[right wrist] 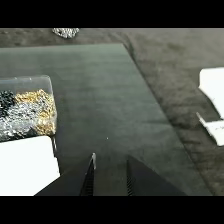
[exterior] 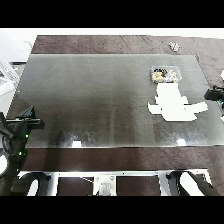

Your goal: Fold the box and place the chain.

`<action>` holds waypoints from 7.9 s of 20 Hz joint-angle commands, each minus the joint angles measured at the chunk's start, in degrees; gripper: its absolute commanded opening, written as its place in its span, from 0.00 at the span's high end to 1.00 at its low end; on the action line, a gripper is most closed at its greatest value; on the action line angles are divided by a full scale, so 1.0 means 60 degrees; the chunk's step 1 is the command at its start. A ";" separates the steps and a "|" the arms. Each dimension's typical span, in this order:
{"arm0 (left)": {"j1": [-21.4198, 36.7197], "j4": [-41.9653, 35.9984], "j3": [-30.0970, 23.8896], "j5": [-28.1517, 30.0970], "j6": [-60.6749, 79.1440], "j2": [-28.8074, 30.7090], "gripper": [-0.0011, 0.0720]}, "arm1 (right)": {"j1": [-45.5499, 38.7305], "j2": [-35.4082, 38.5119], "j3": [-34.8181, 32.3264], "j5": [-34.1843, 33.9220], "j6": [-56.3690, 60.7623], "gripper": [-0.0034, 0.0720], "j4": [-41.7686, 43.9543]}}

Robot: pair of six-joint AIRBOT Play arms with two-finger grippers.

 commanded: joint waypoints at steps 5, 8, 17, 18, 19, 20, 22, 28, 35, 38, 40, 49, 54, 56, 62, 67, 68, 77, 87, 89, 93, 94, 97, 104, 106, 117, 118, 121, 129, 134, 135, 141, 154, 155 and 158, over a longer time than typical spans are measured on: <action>-0.0004 0.0000 0.0004 0.0000 0.0000 0.0004 0.96 | -0.3104 -0.3034 0.2535 0.4703 0.5395 0.41 -0.6346; -0.0004 0.0000 0.0004 0.0000 0.0000 0.0004 0.96 | -0.3264 -0.3767 0.3734 0.5982 0.5355 0.45 -0.7475; -0.0004 0.0000 0.0000 0.0004 0.0000 0.0000 0.96 | -0.3187 -0.8400 0.9759 1.2571 0.5803 0.44 -0.7541; -0.0004 0.0000 0.0000 0.0004 0.0000 0.0004 0.96 | -0.3187 -0.8677 1.0065 1.2695 0.5880 0.44 -0.7541; -0.0004 0.0000 0.0000 0.0004 0.0000 0.0000 0.96 | -0.3184 -0.8899 1.0269 1.2695 0.5898 0.44 -0.7537; -0.0004 0.0000 0.0004 0.0004 0.0000 0.0000 0.96 | -0.3173 -0.9078 1.0397 1.2739 0.5898 0.44 -0.7537; -0.0004 0.0000 0.0000 0.0004 0.0000 0.0004 0.96 | -0.3118 -0.9384 1.0484 1.2797 0.5737 0.44 -0.7537; -0.0004 0.0000 0.0004 0.0004 0.0004 0.0004 0.96 | -0.2987 -1.0247 1.0484 1.2874 0.5686 0.43 -0.7220; -0.0004 0.0000 0.0000 0.0004 0.0004 0.0004 0.96 | -0.2390 -1.0575 1.0484 1.3081 0.5497 0.45 -0.7253; -0.0004 0.0000 0.0000 0.0004 0.0000 0.0004 0.96 | -0.2386 -1.0721 1.0484 1.3373 0.5501 0.46 -0.7249; -0.0004 0.0000 0.0004 0.0004 0.0000 0.0004 0.96 | -0.2379 -1.0739 1.0484 1.3424 0.5490 0.50 -0.7242; -0.0004 0.0000 0.0000 0.0004 0.0000 0.0004 0.96 | -0.2350 -1.0076 1.0021 1.5260 0.5464 0.95 -0.5785; -0.0004 0.0000 0.0000 0.0007 0.0000 0.0004 0.96 | -0.2146 -0.8353 0.7654 1.4477 0.5140 0.95 -0.4521; -0.0004 0.0000 0.0004 0.0000 0.0000 0.0004 0.96 | -0.1872 -0.7617 0.6400 1.3719 0.4849 0.96 -0.4448; -0.0004 0.0000 0.0004 0.0004 0.0000 0.0000 0.96 | 0.0011 -0.6262 0.3577 1.2251 0.4207 0.96 -0.2495; -0.0004 0.0000 0.0004 0.0000 0.0000 0.0000 0.96 | 0.3093 -0.6266 0.3453 0.9970 0.5038 0.96 -0.2029; -0.0004 0.0000 0.0000 0.0007 0.0004 0.0004 0.96 | 0.3581 -0.6266 0.3453 0.9417 0.5293 0.96 -0.1963; -0.0004 -0.0004 0.0004 -0.0073 0.0000 0.0004 0.96 | 0.6124 -0.6306 0.3588 0.5676 0.6721 0.96 -0.1858; -0.0004 -0.0015 0.0004 -0.0889 -0.0025 0.0000 0.19 | 0.6105 -0.6663 0.3963 0.5552 0.6721 0.96 -0.2044; -0.0004 -0.0015 0.0004 -0.1013 -0.0073 0.0000 0.19 | 0.6105 -0.6896 0.4182 0.5741 0.6717 0.96 -0.2069; -0.0004 -0.0015 0.0004 -0.1075 -0.0390 0.0000 0.19 | 0.6105 -0.7267 0.4605 0.5985 0.6710 0.96 -0.2076; -0.0004 -0.0015 0.0004 -0.1071 -0.0386 0.0000 0.19 | 0.6105 -0.7297 0.4648 0.6000 0.6688 0.96 -0.2076; -0.0004 -0.0015 0.0022 -0.1443 -0.0386 -0.0215 0.19 | 0.6105 -0.7304 0.4652 0.6014 0.6692 0.95 -0.2335; -0.0004 0.0036 0.2189 -0.3246 0.0437 -0.4459 0.19 | 0.6102 -0.7304 0.4787 0.6109 0.6692 0.95 -0.2437; -0.0004 0.0036 0.3381 -0.3588 0.0452 -0.6153 0.19 | 0.6102 -0.7304 0.4794 0.6142 0.6696 0.95 -0.2477; -0.0022 0.0543 0.6976 -0.5093 -0.0117 -1.0083 0.19 | 0.6102 -0.7300 0.4812 0.6145 0.6732 0.95 -0.2495; -0.0022 0.1035 0.7431 -0.5136 -0.0590 -1.0357 0.19 | 0.6102 -0.7300 0.4816 0.6142 0.6732 0.95 -0.2492; -0.0022 0.2273 0.8907 -0.5770 -0.1636 -1.1493 0.19 | 0.6102 -0.7300 0.4816 0.6138 0.6725 0.95 -0.2495; -0.0022 0.4860 1.3427 -0.9861 -0.4801 -1.5413 0.19 | 0.6102 -0.7304 0.4819 0.5985 0.6787 0.95 -0.2495; -0.0022 0.4958 1.4936 -1.0491 -0.5428 -1.6433 0.19 | 0.6102 -0.7300 0.4819 0.5989 0.7235 0.95 -0.2492; -0.0025 0.4958 1.5089 -1.0520 -0.5439 -1.6433 0.19 | 0.6102 -0.7300 0.4819 0.5992 0.7257 0.95 -0.2499; -0.0211 0.5034 1.5515 -1.0054 -0.5676 -1.6436 0.19 | 0.6102 -0.7300 0.4819 0.6000 0.7246 0.95 -0.2499; -0.1122 0.5125 1.5628 -0.9329 -0.5923 -1.7507 0.19 | 0.6102 -0.7300 0.4819 0.6105 0.7209 0.95 -0.2503; -0.1122 0.5125 1.5635 -0.9315 -0.5927 -1.7507 0.19 | 0.6102 -0.7300 0.4819 0.6105 0.7180 0.95 -0.2503; -0.1122 0.5133 1.5635 -0.9413 -0.5956 -1.7507 0.19 | 0.6102 -0.7300 0.4819 0.6109 0.7184 0.95 -0.2503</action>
